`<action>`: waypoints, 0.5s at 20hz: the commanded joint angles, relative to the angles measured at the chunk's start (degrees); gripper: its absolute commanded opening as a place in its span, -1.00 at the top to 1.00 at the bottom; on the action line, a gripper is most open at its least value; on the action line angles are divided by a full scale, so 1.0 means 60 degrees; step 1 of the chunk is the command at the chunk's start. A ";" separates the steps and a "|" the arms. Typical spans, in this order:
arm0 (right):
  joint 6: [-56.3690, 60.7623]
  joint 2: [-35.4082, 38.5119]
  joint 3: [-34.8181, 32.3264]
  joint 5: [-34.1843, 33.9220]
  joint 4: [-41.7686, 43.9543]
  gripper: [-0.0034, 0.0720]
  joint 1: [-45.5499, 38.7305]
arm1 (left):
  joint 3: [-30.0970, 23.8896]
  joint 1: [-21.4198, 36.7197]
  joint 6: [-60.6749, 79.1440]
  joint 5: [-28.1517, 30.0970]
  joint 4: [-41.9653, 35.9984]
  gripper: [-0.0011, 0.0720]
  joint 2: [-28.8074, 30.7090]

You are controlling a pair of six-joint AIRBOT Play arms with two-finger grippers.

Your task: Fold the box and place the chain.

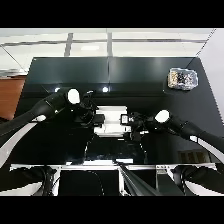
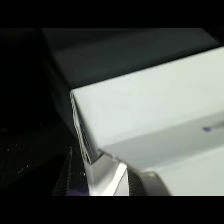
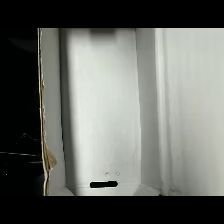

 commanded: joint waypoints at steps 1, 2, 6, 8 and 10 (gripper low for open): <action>0.0000 -0.0004 0.0007 0.0000 0.0004 0.56 0.0000 | 0.0011 -0.0426 -0.1126 0.0353 0.1235 -0.11 0.0007; 0.0004 -0.0004 0.0007 0.0000 0.0004 0.56 0.0000 | 0.0015 -0.0586 -0.1428 0.0353 0.1654 -0.11 0.0007; 0.0000 -0.0004 0.0007 0.0000 0.0004 0.56 0.0000 | 0.0127 -0.1129 -0.1698 0.0342 0.2138 0.07 0.0007; 0.0000 -0.0004 0.0007 0.0000 0.0004 0.56 0.0000 | 0.0313 -0.1180 -0.1698 0.0160 0.2131 0.06 0.0007; 0.0000 -0.0004 0.0007 0.0000 0.0004 0.56 0.0000 | 0.0506 -0.1180 -0.1698 -0.0004 0.2120 0.06 0.0007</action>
